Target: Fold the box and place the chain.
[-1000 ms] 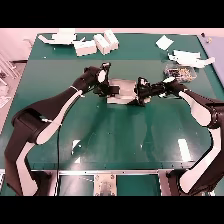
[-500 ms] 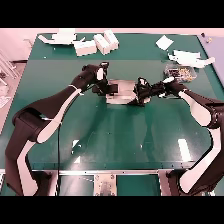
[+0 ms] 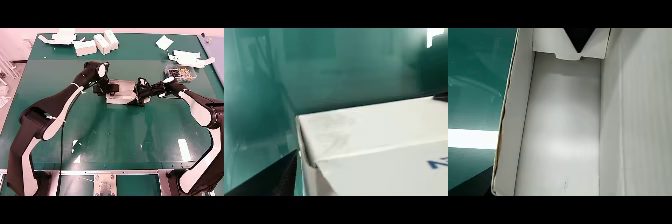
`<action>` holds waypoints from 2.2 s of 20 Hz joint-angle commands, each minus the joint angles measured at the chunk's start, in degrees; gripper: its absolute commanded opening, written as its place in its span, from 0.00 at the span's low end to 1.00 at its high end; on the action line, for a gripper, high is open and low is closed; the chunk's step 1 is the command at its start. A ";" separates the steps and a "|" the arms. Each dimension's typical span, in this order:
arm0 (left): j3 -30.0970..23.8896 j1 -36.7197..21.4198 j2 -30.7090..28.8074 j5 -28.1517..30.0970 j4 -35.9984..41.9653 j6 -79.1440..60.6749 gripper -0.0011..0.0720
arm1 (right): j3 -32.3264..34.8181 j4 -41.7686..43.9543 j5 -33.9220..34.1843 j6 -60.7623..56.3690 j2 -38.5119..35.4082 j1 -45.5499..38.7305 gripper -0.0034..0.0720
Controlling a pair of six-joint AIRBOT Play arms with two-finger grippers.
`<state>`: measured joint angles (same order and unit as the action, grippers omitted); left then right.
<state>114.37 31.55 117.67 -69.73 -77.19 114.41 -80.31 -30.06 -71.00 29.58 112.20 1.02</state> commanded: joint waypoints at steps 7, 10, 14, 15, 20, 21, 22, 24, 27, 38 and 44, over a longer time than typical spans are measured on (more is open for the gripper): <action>1.46 -0.96 0.52 -2.45 0.24 4.13 0.77 | -0.02 0.00 0.00 0.00 0.00 -0.04 0.79; 1.46 -0.87 0.57 -1.77 0.68 4.13 0.74 | -0.02 0.00 0.00 -0.02 0.00 -0.04 0.79; 1.46 -0.44 0.68 -1.79 0.68 4.09 0.73 | -0.02 0.00 0.00 0.00 0.00 -0.04 0.79; 1.46 -0.31 0.70 -1.77 0.48 4.09 0.73 | -0.02 0.00 0.00 0.00 0.00 -0.04 0.79; 1.49 0.07 1.03 -2.40 -1.31 4.09 0.73 | -0.02 0.00 0.00 -0.02 0.00 -0.04 0.79; 1.90 0.07 1.29 -2.93 -1.57 4.07 0.73 | -0.02 0.00 0.00 0.00 0.00 -0.04 0.79; 2.54 0.07 1.60 -3.43 -2.21 4.07 0.73 | -0.02 0.00 0.00 0.00 0.00 -0.04 0.79; 2.97 0.07 1.62 -3.32 -2.62 4.09 0.71 | -0.02 0.00 -0.02 -0.02 0.00 -0.04 0.79; 2.99 0.07 1.64 -3.63 -2.60 4.07 0.60 | -0.02 0.00 0.00 -0.02 0.00 -0.04 0.79; 3.96 1.64 2.73 -4.96 -4.35 3.43 0.60 | -0.02 0.00 0.00 -0.02 0.00 -0.04 0.79; 3.98 1.62 2.78 -5.51 -4.55 3.15 0.40 | -0.02 0.00 0.00 -0.02 0.00 -0.04 0.79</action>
<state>118.28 33.12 120.42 -74.87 -81.49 117.80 -80.34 -30.09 -71.00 29.58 112.20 1.02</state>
